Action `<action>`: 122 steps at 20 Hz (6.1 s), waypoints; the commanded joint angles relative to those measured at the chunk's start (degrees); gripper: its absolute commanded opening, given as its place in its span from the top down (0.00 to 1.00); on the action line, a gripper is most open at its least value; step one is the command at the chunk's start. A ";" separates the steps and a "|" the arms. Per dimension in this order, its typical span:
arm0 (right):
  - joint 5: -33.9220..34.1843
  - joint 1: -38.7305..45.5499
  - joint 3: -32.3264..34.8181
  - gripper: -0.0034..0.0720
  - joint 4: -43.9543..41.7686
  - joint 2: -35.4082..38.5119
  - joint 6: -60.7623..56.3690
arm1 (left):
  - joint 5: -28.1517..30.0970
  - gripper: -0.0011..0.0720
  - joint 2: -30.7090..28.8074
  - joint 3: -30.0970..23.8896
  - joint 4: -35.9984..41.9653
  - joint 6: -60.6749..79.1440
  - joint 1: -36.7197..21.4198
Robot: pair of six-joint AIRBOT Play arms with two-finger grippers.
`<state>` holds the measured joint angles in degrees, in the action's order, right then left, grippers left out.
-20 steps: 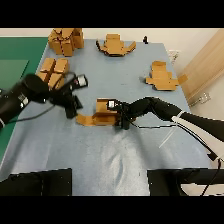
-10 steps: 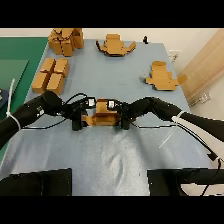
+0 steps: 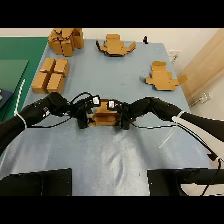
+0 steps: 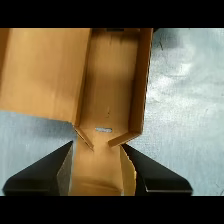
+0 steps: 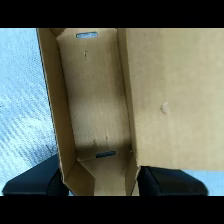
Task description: Fold the box.
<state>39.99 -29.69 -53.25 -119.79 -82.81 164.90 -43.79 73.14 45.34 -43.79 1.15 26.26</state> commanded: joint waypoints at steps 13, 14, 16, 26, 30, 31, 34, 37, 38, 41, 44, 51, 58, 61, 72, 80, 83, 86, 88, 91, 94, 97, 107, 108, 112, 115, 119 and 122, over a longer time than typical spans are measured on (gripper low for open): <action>0.00 -0.04 0.00 0.74 0.00 -0.04 -0.04 | 1.73 0.64 1.20 0.20 3.15 1.81 0.79; 0.00 -0.04 0.00 0.74 0.00 -0.04 -0.04 | 1.68 0.37 0.98 0.42 3.61 1.75 0.39; -0.02 -0.04 0.00 0.74 0.00 -0.04 -0.04 | 1.49 0.33 -0.11 0.76 3.65 0.72 -0.39; -0.02 -0.04 0.00 0.74 0.02 -0.04 -0.04 | -10.56 0.33 -5.01 0.68 0.02 -0.52 -6.62; -0.02 -0.04 0.00 0.74 0.00 -0.04 -0.04 | -9.62 0.33 -2.62 0.68 -2.21 -0.50 -3.56; -0.02 -0.04 0.00 0.74 0.00 -0.04 -0.04 | -8.74 0.33 -2.12 0.70 -2.25 -0.46 -2.99; -0.02 -0.04 0.00 0.74 0.00 -0.04 -0.04 | -5.38 0.33 -0.90 0.70 -2.23 -0.50 -1.64; -0.02 -0.04 0.00 0.74 0.00 -0.04 -0.04 | 1.88 0.33 0.22 0.72 -1.60 -0.50 -0.20; -0.02 -0.04 0.00 0.74 0.00 -0.04 -0.04 | 2.25 0.40 0.79 0.85 -1.20 -0.50 0.26; -0.04 -0.02 0.00 0.74 0.00 -0.04 -0.04 | 0.76 0.75 2.75 1.07 -1.20 -0.52 1.99; -0.02 -0.04 0.00 0.74 0.00 -0.04 -0.04 | 0.87 0.75 3.39 1.07 -0.85 -0.50 3.10; -0.07 -0.04 0.00 0.74 0.00 -0.04 -0.04 | 2.25 0.75 3.39 1.22 1.29 -0.44 3.39; -0.04 -0.04 0.00 0.74 0.00 -0.04 -0.02 | 0.76 0.72 3.39 1.49 3.93 3.48 3.39; -0.02 -0.04 0.00 0.74 0.00 -0.04 -0.04 | 0.09 0.63 3.39 1.49 3.91 3.56 3.39; -0.02 -0.02 0.00 0.74 0.07 -0.04 -0.04 | 1.16 0.96 -0.24 1.53 -1.16 -2.08 1.09; -0.02 -0.02 0.00 0.74 0.02 -0.04 -0.04 | -7.04 0.96 -14.51 -5.44 -3.96 -44.19 -23.28; -0.04 -0.02 0.00 0.74 -0.02 -0.04 -0.04 | -13.18 0.96 -9.62 -7.69 -3.26 -48.61 -25.24; 0.00 -0.04 0.00 0.74 -0.02 -0.04 -0.07 | -10.54 0.96 -3.61 -7.56 3.96 -46.88 -20.35; -0.04 -0.02 0.00 0.74 -0.04 -0.04 -0.07 | -10.43 0.96 -0.66 -7.26 9.29 -44.92 -17.31; -0.02 -0.04 0.00 0.74 -0.04 -0.04 -0.07 | -10.47 0.96 1.88 -7.26 13.99 -43.76 -14.49; -0.02 -0.02 0.00 0.74 -0.04 -0.04 -0.07 | -12.68 0.96 3.19 -7.26 15.98 -43.52 -14.27; 0.02 -0.02 0.00 0.74 -0.04 -0.04 -0.09 | -15.21 0.95 3.15 -7.19 24.52 -34.38 -15.30; 0.15 -0.02 0.00 0.74 -0.02 -0.04 -0.09 | -15.58 0.64 5.40 -7.19 34.21 -24.46 -15.91; 0.17 -0.02 0.00 0.74 -0.02 -0.04 -0.09 | -15.50 0.64 6.21 -7.19 35.12 -24.04 -15.91; 0.17 -0.02 0.00 0.74 -0.04 -0.04 -0.09 | -14.93 0.25 7.89 -6.84 36.24 -23.98 -15.52; 0.17 -0.04 0.00 0.74 -0.04 -0.04 -0.11 | -15.26 0.22 7.89 -4.42 33.88 -27.32 -14.43; 0.15 -0.04 0.00 0.74 -0.04 -0.04 -0.09 | -13.07 0.22 7.89 0.24 23.28 -39.15 -10.01; 0.17 -0.04 0.00 0.74 -0.04 -0.04 -0.11 | -13.11 0.22 7.89 3.50 19.93 -46.21 -6.97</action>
<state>40.16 -29.69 -53.25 -119.81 -82.85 164.81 -57.49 80.99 45.98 -18.74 -36.99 16.64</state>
